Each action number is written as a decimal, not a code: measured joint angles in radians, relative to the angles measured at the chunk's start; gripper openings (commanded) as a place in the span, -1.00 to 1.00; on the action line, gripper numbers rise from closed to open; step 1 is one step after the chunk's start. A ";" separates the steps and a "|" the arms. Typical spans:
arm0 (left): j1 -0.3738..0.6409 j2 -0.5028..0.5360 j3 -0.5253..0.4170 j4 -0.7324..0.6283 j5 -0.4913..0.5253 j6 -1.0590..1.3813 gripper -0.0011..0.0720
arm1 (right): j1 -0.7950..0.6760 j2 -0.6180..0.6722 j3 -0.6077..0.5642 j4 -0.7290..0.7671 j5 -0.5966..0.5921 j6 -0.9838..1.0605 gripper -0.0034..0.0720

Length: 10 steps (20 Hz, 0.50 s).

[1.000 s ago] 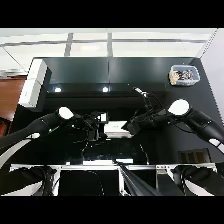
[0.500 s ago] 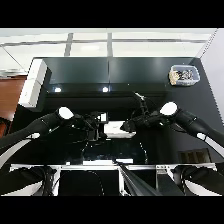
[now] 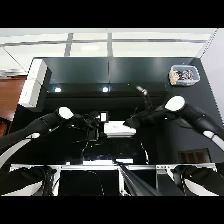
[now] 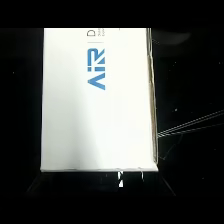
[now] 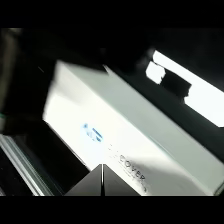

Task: Fold the box and place the chain.

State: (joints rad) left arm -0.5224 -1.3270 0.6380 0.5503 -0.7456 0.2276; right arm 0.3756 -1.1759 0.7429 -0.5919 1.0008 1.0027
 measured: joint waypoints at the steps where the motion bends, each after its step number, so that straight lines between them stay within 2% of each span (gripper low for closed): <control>1: 0.001 0.004 0.007 0.014 -0.011 -0.020 0.47 | -0.033 0.023 0.022 -0.030 0.036 -0.002 -0.88; 3: 0.002 0.022 0.028 0.056 -0.042 -0.061 0.99 | -0.124 0.084 0.060 -0.085 0.084 -0.002 -0.88; 7: 0.003 0.085 0.076 0.122 -0.092 -0.167 0.99 | -0.322 0.205 0.091 -0.167 0.186 0.051 -0.88; 10: -0.023 0.125 0.121 0.120 -0.111 -0.206 0.97 | -0.402 0.262 0.097 -0.180 0.236 0.070 -0.88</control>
State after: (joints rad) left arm -0.5453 -1.2018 0.7593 0.6704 -0.8566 0.0212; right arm -0.0261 -0.9134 0.8402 -0.7723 1.2369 1.0729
